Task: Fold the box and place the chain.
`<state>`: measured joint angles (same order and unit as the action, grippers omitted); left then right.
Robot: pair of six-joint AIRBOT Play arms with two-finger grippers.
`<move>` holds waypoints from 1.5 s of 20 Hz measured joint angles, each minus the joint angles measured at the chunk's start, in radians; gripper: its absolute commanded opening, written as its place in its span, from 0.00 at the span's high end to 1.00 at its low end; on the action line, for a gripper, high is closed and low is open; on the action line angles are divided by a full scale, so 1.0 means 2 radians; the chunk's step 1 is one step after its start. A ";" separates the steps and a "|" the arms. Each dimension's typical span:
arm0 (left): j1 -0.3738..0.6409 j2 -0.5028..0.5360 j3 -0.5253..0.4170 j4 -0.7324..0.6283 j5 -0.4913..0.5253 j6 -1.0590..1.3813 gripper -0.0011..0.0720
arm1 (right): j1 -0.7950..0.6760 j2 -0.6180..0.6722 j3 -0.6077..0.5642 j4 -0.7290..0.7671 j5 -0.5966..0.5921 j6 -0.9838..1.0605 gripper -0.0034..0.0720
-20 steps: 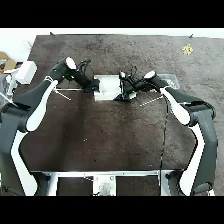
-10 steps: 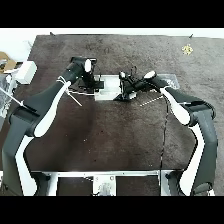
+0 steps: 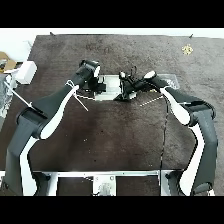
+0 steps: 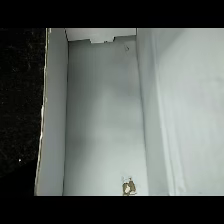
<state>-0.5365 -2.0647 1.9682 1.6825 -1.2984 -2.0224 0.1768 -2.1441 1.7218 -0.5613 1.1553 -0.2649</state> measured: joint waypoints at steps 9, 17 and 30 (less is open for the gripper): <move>-0.003 -0.012 0.002 0.000 0.012 -0.014 0.77 | 0.000 0.000 0.000 0.000 0.000 0.000 0.36; -0.002 -0.014 0.003 -0.015 0.011 -0.016 0.97 | 0.000 0.000 0.000 0.000 0.000 0.001 0.36; -0.003 -0.011 0.007 -0.031 -0.003 0.008 0.36 | 0.000 0.000 0.000 0.000 0.002 -0.001 0.36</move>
